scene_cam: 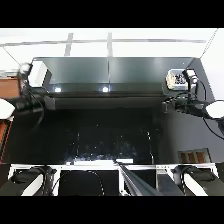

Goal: Fold the box and place the chain.

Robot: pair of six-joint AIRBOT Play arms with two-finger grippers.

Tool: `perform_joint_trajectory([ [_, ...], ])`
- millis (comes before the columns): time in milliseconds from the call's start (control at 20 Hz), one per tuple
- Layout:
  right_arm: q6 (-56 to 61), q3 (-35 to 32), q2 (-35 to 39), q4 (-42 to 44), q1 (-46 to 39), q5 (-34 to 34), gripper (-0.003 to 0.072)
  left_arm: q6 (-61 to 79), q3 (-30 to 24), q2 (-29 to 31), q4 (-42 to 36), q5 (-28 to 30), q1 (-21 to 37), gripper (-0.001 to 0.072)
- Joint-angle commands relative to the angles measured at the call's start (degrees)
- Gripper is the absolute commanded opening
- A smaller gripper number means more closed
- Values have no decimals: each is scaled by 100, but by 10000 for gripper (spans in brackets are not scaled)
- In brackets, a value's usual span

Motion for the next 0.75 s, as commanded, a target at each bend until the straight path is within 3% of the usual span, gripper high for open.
perform_joint_trajectory([
  [0,-20,-216,-2,-92,26,-236,22,13,-682,289,74,330,-289,25],
  [700,-20,-216,-2,-92,26,-234,22,13,-682,284,-11,278,-295,26],
])
